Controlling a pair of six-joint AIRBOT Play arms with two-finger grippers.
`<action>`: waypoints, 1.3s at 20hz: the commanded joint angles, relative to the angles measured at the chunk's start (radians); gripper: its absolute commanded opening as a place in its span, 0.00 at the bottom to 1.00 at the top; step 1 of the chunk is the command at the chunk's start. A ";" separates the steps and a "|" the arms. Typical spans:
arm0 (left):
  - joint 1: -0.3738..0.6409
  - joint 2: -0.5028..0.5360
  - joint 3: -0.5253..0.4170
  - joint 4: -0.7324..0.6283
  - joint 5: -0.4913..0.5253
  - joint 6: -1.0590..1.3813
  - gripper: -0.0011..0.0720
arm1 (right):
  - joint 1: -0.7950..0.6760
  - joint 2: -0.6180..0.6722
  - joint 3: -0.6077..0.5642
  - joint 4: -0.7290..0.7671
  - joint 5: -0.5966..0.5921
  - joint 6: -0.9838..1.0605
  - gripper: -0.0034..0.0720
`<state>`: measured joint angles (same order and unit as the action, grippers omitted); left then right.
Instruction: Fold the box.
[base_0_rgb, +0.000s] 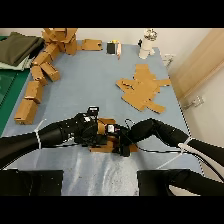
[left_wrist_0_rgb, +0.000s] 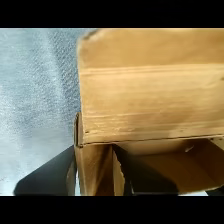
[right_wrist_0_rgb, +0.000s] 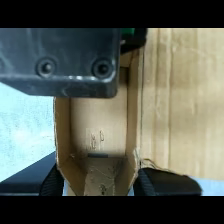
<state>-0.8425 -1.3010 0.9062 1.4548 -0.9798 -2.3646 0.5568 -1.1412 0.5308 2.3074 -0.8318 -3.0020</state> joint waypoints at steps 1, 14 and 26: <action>0.000 0.000 0.000 -0.001 0.000 -0.001 0.18 | 0.000 0.000 0.001 0.000 0.000 0.001 0.67; -0.012 -0.048 0.001 -0.034 -0.029 0.005 0.03 | 0.000 0.000 0.001 0.000 0.000 0.001 0.67; -0.011 -0.048 0.014 -0.037 -0.043 -0.003 0.56 | 0.000 0.000 0.001 0.000 0.000 0.001 0.67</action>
